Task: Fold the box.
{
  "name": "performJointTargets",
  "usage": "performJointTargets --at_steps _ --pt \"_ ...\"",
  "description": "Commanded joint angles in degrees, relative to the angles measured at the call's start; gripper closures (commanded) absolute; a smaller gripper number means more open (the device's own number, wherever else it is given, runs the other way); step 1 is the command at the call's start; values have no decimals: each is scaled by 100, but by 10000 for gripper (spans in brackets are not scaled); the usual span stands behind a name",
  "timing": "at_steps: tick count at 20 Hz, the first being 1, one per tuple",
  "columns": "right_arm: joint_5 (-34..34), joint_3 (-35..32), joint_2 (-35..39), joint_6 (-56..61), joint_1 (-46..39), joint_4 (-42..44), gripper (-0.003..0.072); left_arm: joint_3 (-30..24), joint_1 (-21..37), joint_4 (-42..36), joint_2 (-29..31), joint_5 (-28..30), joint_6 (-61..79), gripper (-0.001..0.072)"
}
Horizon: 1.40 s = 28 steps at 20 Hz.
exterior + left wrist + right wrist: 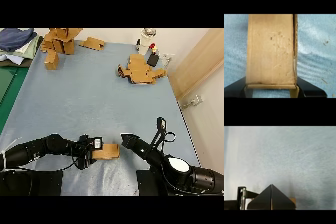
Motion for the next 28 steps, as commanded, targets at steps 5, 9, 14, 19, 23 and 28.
performJointTargets --at_steps 5,9,14,19,23,28 --pt "-546 4 4 107 0 42 684 179 11 24 317 50 -669 187" --pt "-732 4 4 107 0 42 684 184 479 79 664 240 -1464 187" --pt "-981 4 4 103 0 -11 684 358 2426 1325 702 258 -3143 186" --pt "-1104 4 4 105 0 -131 684 1010 4579 1537 153 258 -3204 186" --pt "-1147 4 4 103 0 -275 683 2050 5587 1537 -901 240 -3206 186" --pt "-1161 4 4 105 0 -400 683 3624 5788 1591 -2474 258 -3206 187"
